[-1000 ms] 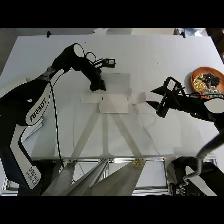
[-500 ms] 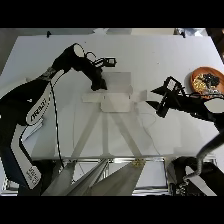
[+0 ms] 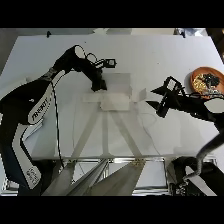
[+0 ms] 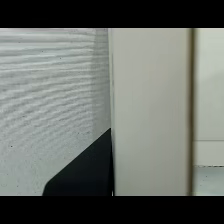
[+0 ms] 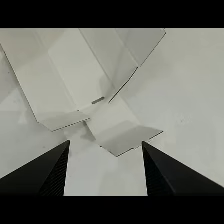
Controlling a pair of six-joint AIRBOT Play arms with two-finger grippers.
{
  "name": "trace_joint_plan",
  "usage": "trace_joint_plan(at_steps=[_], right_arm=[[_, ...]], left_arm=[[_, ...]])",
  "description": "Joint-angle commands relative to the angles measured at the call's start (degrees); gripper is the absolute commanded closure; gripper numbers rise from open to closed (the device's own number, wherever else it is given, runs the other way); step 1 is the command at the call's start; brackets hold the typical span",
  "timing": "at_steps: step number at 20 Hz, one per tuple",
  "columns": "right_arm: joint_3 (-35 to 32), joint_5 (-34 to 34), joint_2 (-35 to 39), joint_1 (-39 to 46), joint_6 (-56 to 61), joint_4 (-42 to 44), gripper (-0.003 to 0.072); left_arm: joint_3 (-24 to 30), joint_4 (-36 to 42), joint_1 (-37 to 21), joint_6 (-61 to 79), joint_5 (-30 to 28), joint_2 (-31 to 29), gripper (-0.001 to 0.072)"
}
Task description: Fold the box and place the chain.
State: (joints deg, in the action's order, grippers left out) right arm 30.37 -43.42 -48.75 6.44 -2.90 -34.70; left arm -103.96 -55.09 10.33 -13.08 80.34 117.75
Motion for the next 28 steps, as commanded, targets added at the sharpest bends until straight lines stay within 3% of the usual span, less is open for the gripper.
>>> trace_joint_plan(at_steps=[1, 28], right_arm=[[0.0, 0.0, 0.0, 0.0, 0.0, 0.0, 0.0187], [0.0, -0.9, -0.1, 0.0, 0.0, 0.7, 0.0186]], left_arm=[[0.0, -1.4, 0.1, 0.0, 0.0, 0.4, 0.0696], [0.0, -2.8, 0.1, -0.2, 0.0, 1.3, 0.0696]])
